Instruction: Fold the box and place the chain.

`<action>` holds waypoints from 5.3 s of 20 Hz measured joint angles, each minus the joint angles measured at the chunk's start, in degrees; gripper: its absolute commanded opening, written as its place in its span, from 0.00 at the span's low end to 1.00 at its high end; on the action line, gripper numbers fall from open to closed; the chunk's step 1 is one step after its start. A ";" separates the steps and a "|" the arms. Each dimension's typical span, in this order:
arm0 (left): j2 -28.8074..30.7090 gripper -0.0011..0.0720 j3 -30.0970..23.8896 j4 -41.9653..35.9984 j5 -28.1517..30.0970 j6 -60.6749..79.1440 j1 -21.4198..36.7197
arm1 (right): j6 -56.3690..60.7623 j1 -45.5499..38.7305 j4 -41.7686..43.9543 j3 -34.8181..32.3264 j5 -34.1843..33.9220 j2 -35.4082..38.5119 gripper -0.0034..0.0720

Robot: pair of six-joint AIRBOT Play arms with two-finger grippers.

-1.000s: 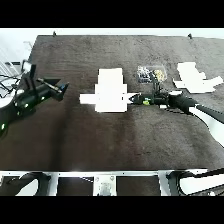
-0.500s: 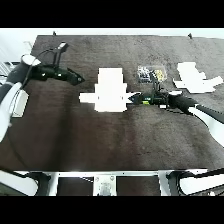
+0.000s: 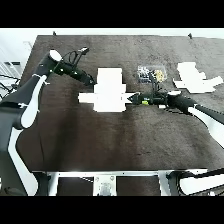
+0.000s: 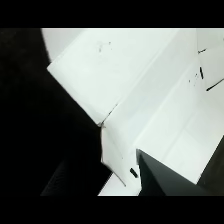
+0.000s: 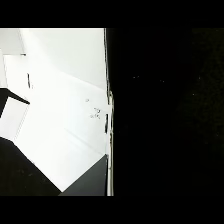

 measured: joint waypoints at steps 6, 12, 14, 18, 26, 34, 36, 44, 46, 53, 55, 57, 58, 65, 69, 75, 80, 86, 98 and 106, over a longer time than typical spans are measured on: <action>-3.78 0.69 2.78 -4.79 -2.67 1.73 -0.72 | 0.04 0.02 0.00 0.00 0.02 0.00 0.06; -5.66 0.68 3.17 -6.54 -2.40 2.89 -0.76 | 0.04 0.02 -0.02 0.00 0.04 0.00 0.07; -6.03 0.68 3.19 -7.78 -2.34 3.58 -0.79 | 0.04 0.02 -0.02 0.00 0.04 0.00 0.06; -6.64 0.57 3.19 -9.31 -3.61 4.76 -0.79 | 0.04 0.02 -0.07 0.00 0.17 0.00 0.07; -7.13 0.41 3.19 -10.78 -4.76 6.49 -0.76 | 0.02 0.02 -0.11 0.00 0.24 0.00 0.06; -7.17 0.04 3.19 -12.92 -5.55 10.23 -0.81 | -0.02 -0.04 -0.22 0.02 0.31 0.02 0.47; -7.17 0.04 3.19 -13.11 -7.13 14.86 -0.74 | -0.02 -0.79 -0.20 0.00 0.50 0.13 0.47; -6.99 0.03 2.54 -15.89 -12.57 34.05 -0.79 | 0.00 -8.94 2.64 0.00 7.08 3.54 0.46; -6.99 0.03 2.40 -16.74 -12.83 37.57 -0.81 | 0.00 -10.58 2.95 -0.17 8.26 4.33 0.46; -3.08 0.03 -8.20 -20.17 -6.25 49.62 -0.79 | -0.20 -12.70 3.32 -2.03 9.49 5.11 0.46; -1.22 0.03 -12.17 -21.99 -3.45 53.40 -0.76 | -0.55 -12.81 3.34 -2.27 9.64 5.16 0.46; -0.26 0.03 -14.91 -22.82 -1.20 56.02 -0.72 | -0.76 -12.90 3.41 -2.45 9.68 5.16 0.46; 0.09 0.03 -15.93 -22.99 -0.42 56.96 -0.72 | -0.85 -12.94 3.43 -2.47 9.70 5.16 0.46; 0.37 0.04 -19.30 -23.43 2.34 61.64 -0.83 | -1.05 -12.94 3.43 -2.71 9.75 5.16 0.47; 0.13 0.04 -19.63 -23.28 2.34 63.54 -1.01 | -1.09 -12.94 3.41 -2.71 9.75 5.16 0.47; -0.63 0.04 -19.71 -23.17 2.60 66.34 -1.01 | -1.40 -12.94 3.43 -2.71 9.73 5.16 0.47; -0.76 0.04 -19.71 -23.04 2.95 66.82 -1.03 | -3.50 -12.94 3.69 -2.71 9.73 5.18 0.47; -0.76 0.04 -19.71 -23.04 3.06 66.99 -1.03 | -8.48 -12.26 4.57 -3.26 10.58 9.99 0.50; -0.79 0.04 -19.71 -23.32 3.10 66.99 -1.01 | -32.17 0.59 -16.72 -6.82 5.51 17.16 0.86; -0.79 0.04 -19.71 -23.37 3.10 66.99 -1.03 | -34.36 10.23 -28.63 -7.43 -3.58 14.58 0.86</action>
